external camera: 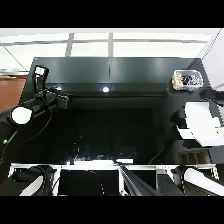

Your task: Fold the box and place the chain.

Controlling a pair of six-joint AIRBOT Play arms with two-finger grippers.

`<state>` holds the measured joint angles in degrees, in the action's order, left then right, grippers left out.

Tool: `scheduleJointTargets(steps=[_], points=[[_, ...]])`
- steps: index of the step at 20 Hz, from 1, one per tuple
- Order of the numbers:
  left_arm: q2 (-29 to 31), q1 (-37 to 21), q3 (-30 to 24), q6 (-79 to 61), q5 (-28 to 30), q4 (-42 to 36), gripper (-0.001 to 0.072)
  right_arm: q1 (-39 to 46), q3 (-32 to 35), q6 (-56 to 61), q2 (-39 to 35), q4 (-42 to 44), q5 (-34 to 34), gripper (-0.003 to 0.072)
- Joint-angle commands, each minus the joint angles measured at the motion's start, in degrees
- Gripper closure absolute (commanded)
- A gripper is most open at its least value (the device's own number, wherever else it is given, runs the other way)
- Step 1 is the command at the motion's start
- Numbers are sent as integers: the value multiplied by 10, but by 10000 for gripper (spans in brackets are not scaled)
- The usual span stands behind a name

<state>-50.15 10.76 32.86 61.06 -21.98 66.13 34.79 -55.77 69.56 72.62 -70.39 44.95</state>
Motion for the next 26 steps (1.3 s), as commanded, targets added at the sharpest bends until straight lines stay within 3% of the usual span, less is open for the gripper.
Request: scheduleJointTargets(steps=[1, 4, 8, 14, 16, 17, 19, 21, 26], points=[[-2, 4, 0, -2, 5, 12, 7, 125, -81, 135, 52, -162, 69, -34], [-2, 4, 0, -2, 6, 12, 6, 195, -146, 119, 93, -168, 119, -34], [-2, 4, 0, -2, 5, 5, 7, 254, -230, 92, 194, -154, 249, -34], [-2, 4, 0, 5, 5, 5, 8, 267, -248, -95, 258, -47, 351, -28], [-2, 4, 0, 5, 5, 5, 9, 264, -248, -120, 257, -28, 357, 233], [-2, 4, 0, 5, 5, 5, 9, 264, -248, -126, 257, -19, 363, 410], [-2, 4, 0, 5, 5, 5, 9, 260, -248, -154, 256, 1, 401, 642], [-2, 4, 0, 5, 5, 5, 10, 254, -245, -167, 249, 37, 432, 665], [-2, 4, 0, 5, 6, 5, 10, 228, -177, -197, 173, 137, 420, 665]])
